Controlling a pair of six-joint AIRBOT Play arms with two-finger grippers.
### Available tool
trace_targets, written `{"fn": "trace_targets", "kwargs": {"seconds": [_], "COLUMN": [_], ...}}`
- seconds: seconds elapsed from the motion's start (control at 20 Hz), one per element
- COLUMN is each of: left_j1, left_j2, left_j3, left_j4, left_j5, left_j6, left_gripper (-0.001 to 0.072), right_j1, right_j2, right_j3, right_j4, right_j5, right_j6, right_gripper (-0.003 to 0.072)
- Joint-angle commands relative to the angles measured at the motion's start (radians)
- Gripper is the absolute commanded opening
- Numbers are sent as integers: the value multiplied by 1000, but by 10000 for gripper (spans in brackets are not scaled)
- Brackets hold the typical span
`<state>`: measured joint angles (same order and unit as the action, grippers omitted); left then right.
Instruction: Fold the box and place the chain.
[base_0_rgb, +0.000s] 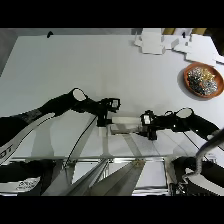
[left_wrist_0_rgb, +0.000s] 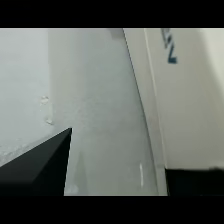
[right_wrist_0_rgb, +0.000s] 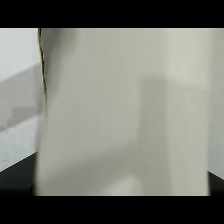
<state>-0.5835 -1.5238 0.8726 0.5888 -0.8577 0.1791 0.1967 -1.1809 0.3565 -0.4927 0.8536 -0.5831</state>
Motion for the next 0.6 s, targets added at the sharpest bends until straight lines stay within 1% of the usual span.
{"fn": "trace_targets", "kwargs": {"seconds": [0.0, 0.05, 0.1, 0.2, 0.3, 0.35, 0.45, 0.5, 0.55], "left_j1": [6, 11, 17, 26, 30, 30, 30, 30, 30], "left_j2": [39, 48, 56, 79, 114, 137, 191, 218, 248], "left_j3": [0, 0, 0, 0, 0, 0, 0, 0, 0], "left_j4": [91, 133, 165, 230, 307, 341, 399, 414, 418], "left_j5": [-10, -14, -19, -46, -98, -115, -146, -159, -172], "left_j6": [-103, -150, -201, -299, -366, -405, -467, -476, -476], "left_gripper": [596, 643, 658, 646, 634, 618, 442, 385, 301], "right_j1": [0, 0, 0, 0, 0, 0, 0, 0, 0], "right_j2": [0, 0, 0, 1, 0, 0, 0, 0, 0], "right_j3": [1, 1, 1, 1, 1, 1, 1, 1, 1], "right_j4": [0, 0, 0, 0, 0, 0, 0, 0, 0], "right_j5": [-1, -1, -1, -1, -2, -1, -1, -1, -1], "right_j6": [2, 2, 2, 2, 2, 2, 2, 2, 2], "right_gripper": [396, 396, 396, 396, 396, 396, 396, 396, 396]}}
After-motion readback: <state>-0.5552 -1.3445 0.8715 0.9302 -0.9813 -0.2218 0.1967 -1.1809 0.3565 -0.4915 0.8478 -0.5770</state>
